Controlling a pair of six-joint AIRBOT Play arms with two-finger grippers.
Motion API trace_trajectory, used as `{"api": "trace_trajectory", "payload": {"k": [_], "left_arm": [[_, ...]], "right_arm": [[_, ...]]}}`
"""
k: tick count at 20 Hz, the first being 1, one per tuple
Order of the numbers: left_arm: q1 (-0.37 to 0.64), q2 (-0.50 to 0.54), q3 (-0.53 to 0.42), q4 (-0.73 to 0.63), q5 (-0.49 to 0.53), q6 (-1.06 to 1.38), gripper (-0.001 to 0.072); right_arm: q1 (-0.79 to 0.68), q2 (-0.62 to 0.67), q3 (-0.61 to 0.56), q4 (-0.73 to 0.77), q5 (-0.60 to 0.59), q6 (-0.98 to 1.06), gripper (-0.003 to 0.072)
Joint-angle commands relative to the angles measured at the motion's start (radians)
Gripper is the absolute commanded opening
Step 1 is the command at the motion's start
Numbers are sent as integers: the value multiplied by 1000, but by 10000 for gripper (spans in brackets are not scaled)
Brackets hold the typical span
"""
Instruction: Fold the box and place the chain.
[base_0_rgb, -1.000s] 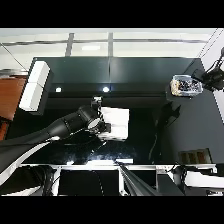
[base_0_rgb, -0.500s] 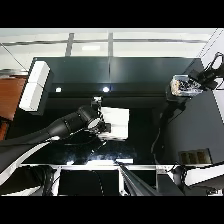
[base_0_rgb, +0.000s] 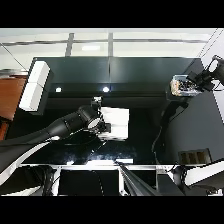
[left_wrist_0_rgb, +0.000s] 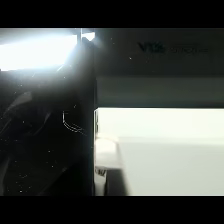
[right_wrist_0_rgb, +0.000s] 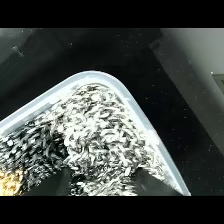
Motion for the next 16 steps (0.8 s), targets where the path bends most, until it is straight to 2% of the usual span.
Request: {"api": "trace_trajectory", "payload": {"k": [1,4,5,6,11,16], "left_arm": [[0,0,0,1,-1,0,28],[0,0,0,0,-1,0,28],[0,0,0,0,-1,0,28],[0,0,0,0,-1,0,28],[0,0,0,0,1,0,28],[0,0,0,-8,2,0,28]], "right_arm": [[-4,-13,1,0,-31,13,401],[-9,-14,1,1,-25,13,397],[-10,-13,1,4,-13,6,222],[-11,-13,6,14,6,-13,10],[-12,16,113,43,107,-132,18],[-12,150,182,132,149,-226,18]]}}
